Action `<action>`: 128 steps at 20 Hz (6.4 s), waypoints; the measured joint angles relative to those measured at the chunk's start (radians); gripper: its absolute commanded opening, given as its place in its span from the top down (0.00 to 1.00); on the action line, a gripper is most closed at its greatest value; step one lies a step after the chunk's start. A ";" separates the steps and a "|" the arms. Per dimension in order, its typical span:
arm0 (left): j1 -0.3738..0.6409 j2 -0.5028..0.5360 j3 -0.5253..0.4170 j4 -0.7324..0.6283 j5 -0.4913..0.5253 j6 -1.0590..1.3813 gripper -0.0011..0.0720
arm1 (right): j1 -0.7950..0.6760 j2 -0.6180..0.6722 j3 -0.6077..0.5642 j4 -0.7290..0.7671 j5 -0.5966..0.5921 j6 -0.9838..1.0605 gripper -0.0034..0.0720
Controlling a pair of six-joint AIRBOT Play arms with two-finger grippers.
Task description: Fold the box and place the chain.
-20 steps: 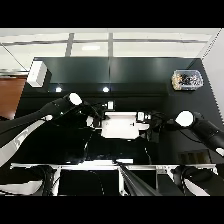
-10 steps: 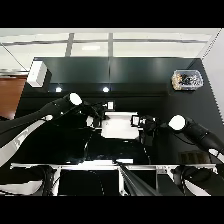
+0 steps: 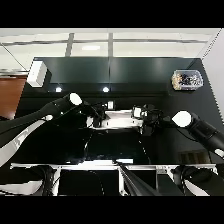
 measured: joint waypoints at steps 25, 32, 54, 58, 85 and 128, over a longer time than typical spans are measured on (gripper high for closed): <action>0.000 0.000 0.000 0.001 -0.001 0.003 0.95 | -0.148 -0.258 0.009 0.300 0.124 -0.470 0.07; 0.000 0.000 0.000 0.001 -0.001 0.002 0.95 | -0.140 -0.292 0.019 0.299 0.115 -0.449 0.07; 0.000 0.000 0.000 0.001 -0.002 0.002 0.95 | -0.113 -0.313 0.040 0.226 0.103 -0.369 0.40; 0.000 0.000 0.000 0.000 -0.002 0.002 0.94 | -0.113 -0.313 0.040 0.225 0.103 -0.369 0.42; 0.025 0.148 -0.028 -0.154 0.053 -0.878 0.95 | -0.113 -0.313 0.040 0.225 0.100 -0.367 0.42; 0.067 0.188 -0.185 -0.072 -0.009 -0.090 0.53 | -0.113 -0.313 0.040 0.227 0.093 -0.362 0.42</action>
